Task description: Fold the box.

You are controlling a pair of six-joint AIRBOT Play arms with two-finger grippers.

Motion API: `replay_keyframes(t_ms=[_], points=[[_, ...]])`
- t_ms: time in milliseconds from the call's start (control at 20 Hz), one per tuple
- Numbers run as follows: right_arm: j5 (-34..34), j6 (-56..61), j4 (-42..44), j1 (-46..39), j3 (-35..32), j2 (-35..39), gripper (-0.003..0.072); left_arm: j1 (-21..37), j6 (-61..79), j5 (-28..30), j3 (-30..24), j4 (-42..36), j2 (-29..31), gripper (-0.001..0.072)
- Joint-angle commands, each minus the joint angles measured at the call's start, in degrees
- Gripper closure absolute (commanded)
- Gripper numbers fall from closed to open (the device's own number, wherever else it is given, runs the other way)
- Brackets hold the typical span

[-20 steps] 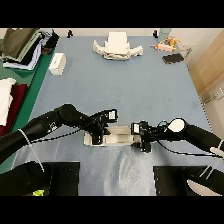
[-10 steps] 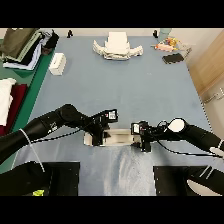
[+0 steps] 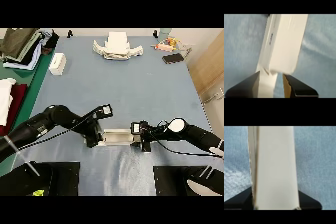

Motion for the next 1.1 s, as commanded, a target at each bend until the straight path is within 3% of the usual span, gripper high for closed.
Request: replay_keyframes(t_ms=[0, 50, 100, 200, 350, 550, 750, 850, 1050], points=[[0.2, 0.0, 0.0, 0.0, 0.0, 0.0, 0.0246, 0.0, -28.7, -14.7, 0.0, 14.8, 7.3, 0.0386], [0.2, 0.0, 0.0, 0.0, 0.0, 0.0, 0.0246, -0.1, -34.7, -17.8, 0.0, 14.3, 9.1, 0.0643], [0.2, 0.0, 0.0, 0.0, 0.0, 0.0, 0.0245, -0.4, -38.0, -18.7, -0.1, 11.8, 10.2, 0.0696], [0.2, 0.0, 0.0, 0.0, 0.0, 0.0, 0.0246, -1.8, -42.8, -15.0, -0.1, 1.3, 10.1, 0.0696], [0.2, 0.0, 0.0, 0.0, 0.0, 0.0, 0.0246, -7.1, -43.1, -1.6, -0.1, -12.4, 5.2, 0.0696], [0.2, 0.0, 0.0, 0.0, 0.0, 0.0, 0.0246, -10.4, -45.5, 15.2, 0.1, -15.6, -3.0, 0.0696], [0.2, 0.0, 0.0, 0.0, 0.0, 0.0, 0.0246, -10.0, -51.6, 29.8, 0.1, -15.5, -5.7, 0.0696], [0.2, 0.0, 0.0, 0.0, 0.0, 0.0, 0.0246, -9.3, -52.4, 32.6, 0.1, -15.5, -6.1, 0.0697], [0.2, 0.0, 0.0, 0.0, 0.0, 0.0, 0.0245, -6.1, -54.1, 27.5, 0.1, -15.3, -10.6, 0.0697]])
